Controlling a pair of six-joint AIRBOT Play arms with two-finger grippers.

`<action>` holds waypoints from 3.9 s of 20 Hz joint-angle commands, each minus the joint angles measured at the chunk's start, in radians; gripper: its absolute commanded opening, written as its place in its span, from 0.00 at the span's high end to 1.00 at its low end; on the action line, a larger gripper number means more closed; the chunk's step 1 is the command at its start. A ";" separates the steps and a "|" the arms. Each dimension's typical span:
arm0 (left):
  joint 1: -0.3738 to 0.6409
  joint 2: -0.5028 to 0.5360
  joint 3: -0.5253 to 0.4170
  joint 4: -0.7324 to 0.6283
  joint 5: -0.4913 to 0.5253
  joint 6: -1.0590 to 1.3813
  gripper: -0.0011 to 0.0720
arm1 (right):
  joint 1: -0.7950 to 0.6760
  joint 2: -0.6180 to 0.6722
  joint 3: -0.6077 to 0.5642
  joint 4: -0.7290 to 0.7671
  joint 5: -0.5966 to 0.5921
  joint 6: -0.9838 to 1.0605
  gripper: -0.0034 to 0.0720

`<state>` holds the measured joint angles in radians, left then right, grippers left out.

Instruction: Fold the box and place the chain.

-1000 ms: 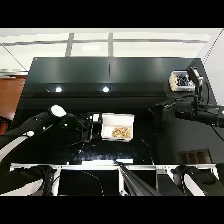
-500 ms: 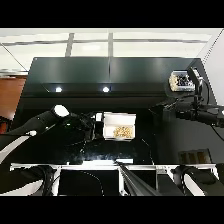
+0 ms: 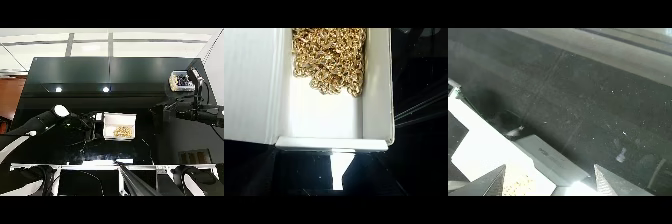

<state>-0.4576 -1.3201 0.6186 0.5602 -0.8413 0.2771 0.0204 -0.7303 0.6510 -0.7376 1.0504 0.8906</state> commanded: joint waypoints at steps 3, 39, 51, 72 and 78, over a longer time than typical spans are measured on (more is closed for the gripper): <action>0.000 0.010 0.001 0.001 -0.007 -0.024 0.02 | 0.000 0.000 0.001 0.000 0.000 0.000 0.10; -0.095 0.000 0.001 0.033 0.062 -0.085 0.02 | 0.001 0.000 0.001 -0.001 -0.014 0.000 0.10; -0.096 0.000 0.001 0.032 0.081 -0.087 0.36 | 0.124 -0.073 0.003 0.004 -0.195 0.112 0.00; -0.096 0.000 0.001 0.031 0.082 -0.087 0.35 | 0.414 -0.307 0.074 -0.157 0.004 -0.454 0.01; -0.096 0.000 0.001 0.031 0.081 -0.087 0.35 | 0.448 -0.307 0.074 -0.161 -0.004 -0.461 0.01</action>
<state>-0.5526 -1.3193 0.6186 0.5907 -0.7593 0.1890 0.4454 -1.0370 0.7242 -0.8906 1.0550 0.4377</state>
